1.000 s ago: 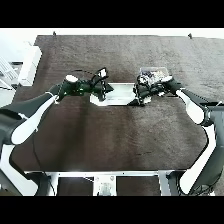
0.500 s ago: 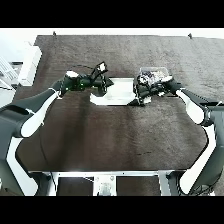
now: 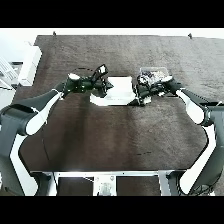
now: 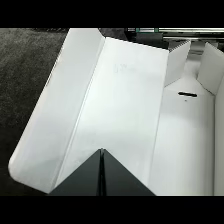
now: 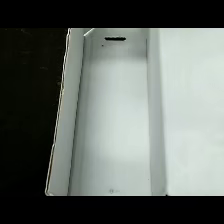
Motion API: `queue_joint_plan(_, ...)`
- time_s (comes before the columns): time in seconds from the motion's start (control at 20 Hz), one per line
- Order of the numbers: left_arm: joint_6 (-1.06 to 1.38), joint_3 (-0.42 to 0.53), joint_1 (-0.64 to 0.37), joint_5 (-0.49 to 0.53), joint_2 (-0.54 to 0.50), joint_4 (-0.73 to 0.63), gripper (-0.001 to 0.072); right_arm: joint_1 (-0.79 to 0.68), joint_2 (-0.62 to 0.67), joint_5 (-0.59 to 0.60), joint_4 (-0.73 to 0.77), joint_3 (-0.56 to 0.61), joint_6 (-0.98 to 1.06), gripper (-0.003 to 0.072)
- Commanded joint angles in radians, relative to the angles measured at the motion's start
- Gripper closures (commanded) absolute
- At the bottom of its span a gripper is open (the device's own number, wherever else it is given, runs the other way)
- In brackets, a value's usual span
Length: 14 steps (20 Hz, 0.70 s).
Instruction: Fold the box and place the chain.
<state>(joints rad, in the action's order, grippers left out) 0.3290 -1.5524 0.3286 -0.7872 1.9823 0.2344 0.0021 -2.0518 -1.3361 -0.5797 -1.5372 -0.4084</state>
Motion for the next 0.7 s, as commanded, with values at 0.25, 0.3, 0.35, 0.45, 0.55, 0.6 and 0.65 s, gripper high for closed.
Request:
queue_joint_plan(0.25, -0.051, -0.001, 0.0, 0.0, 0.017, 0.077, 0.0692, 0.001, 0.0, 0.0, 0.0, 0.0, 0.0, 0.01)
queue_joint_plan(0.3, -0.051, -0.001, 0.002, -0.002, 0.019, 0.077, 0.0692, 0.001, 0.0, 0.0, 0.0, 0.0, 0.0, 0.0099)
queue_joint_plan(0.35, -0.047, -0.002, 0.004, -0.003, 0.019, 0.074, 0.0692, 0.001, 0.0, 0.0, 0.0, 0.0, 0.0, 0.0099)
queue_joint_plan(0.45, -0.033, -0.01, 0.008, -0.011, 0.019, 0.074, 0.0691, 0.001, 0.0, 0.0, 0.0, 0.0, 0.0, 0.01)
queue_joint_plan(0.55, -0.033, -0.032, 0.005, -0.035, 0.016, 0.073, 0.0691, 0.001, 0.0, 0.0, 0.0, 0.0, 0.0, 0.01)
queue_joint_plan(0.6, -0.032, -0.048, -0.003, -0.083, 0.016, 0.072, 0.0692, 0.001, 0.0, 0.0, 0.0, 0.0, 0.0, 0.0099)
queue_joint_plan(0.65, -0.033, -0.063, -0.009, -0.135, 0.015, 0.071, 0.0691, 0.001, 0.0, 0.0, 0.0, 0.0, 0.0, 0.0099)
